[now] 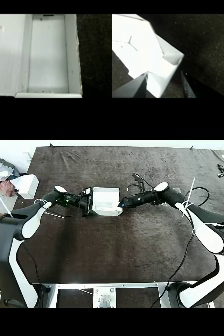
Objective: Fold the box and place the chain.
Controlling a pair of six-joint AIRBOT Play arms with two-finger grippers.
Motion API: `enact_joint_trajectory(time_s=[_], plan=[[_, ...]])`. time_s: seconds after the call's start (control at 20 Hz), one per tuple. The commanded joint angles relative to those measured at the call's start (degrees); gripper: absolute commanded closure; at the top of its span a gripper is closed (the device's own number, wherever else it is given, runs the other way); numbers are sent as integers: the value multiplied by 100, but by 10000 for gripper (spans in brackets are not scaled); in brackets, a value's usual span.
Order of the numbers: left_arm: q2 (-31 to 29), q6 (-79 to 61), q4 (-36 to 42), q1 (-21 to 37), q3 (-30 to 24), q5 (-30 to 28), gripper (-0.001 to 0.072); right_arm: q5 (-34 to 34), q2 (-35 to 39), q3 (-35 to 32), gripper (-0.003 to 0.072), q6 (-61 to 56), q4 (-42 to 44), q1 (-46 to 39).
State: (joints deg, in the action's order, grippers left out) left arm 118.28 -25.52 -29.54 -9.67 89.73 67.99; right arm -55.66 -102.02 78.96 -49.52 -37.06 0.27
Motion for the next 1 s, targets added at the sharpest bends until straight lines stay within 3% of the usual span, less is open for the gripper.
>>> enact_joint_trajectory(time_s=[0.0, 0.25, 0.55, 0.75, 0.95], plan=[[0, -2, 0, 2, -2, -2, 347, 59, -2, 280, 165, -619, -584, 210], [0, -2, 0, 2, -2, 0, 347, 59, -2, 566, 166, -1296, -1510, 544], [0, -2, 0, 2, -2, 0, 347, 127, -4, 702, 166, -1379, -1644, 780], [0, -2, 0, 2, -2, 2, 348, 315, -4, 719, 166, -2015, -2579, 962], [0, -2, 0, 2, -2, 0, 347, 564, -4, 726, 166, -2107, -2601, 1123]])
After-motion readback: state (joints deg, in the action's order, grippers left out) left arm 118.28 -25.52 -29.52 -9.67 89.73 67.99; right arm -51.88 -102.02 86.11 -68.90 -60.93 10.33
